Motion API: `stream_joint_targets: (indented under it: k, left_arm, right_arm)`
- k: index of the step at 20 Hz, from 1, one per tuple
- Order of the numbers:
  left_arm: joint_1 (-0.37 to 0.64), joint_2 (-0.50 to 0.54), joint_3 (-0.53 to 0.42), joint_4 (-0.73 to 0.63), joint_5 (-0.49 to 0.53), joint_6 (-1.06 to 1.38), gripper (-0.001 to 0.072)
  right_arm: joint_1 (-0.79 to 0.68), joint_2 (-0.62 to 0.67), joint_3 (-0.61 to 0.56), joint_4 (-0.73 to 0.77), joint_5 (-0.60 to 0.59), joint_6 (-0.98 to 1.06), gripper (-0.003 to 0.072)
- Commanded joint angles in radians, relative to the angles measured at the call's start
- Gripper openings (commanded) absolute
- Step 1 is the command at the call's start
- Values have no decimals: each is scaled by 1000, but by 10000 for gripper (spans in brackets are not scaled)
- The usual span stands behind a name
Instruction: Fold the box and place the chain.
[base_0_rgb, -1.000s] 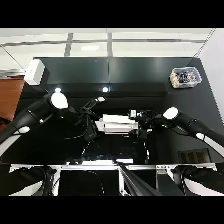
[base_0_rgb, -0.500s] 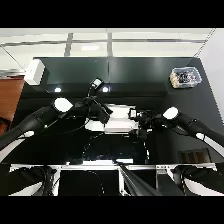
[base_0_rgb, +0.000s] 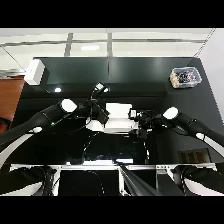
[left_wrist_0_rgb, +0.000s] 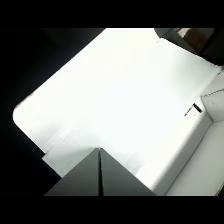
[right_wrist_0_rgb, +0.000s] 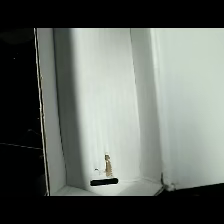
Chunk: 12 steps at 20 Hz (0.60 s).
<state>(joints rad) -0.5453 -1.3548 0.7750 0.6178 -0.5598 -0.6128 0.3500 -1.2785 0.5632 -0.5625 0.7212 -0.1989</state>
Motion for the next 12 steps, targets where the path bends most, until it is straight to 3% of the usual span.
stream_joint_targets:
  k: [1, 3, 7, 12]
  left_arm:
    - [0, -33, 0, 7, -40, -25, 24]
    - [10, -56, 0, 16, -96, -22, 24]
    - [51, -13, 29, 48, -100, -23, 23]
    - [164, 185, 40, 147, -259, -26, 23]
  right_arm:
    - [1, 0, 0, 1, 0, 0, 407]
    - [1, 0, 0, 1, 0, 0, 406]
    - [1, 0, 0, 1, 0, 0, 407]
    - [1, 0, 0, 1, 0, 0, 406]
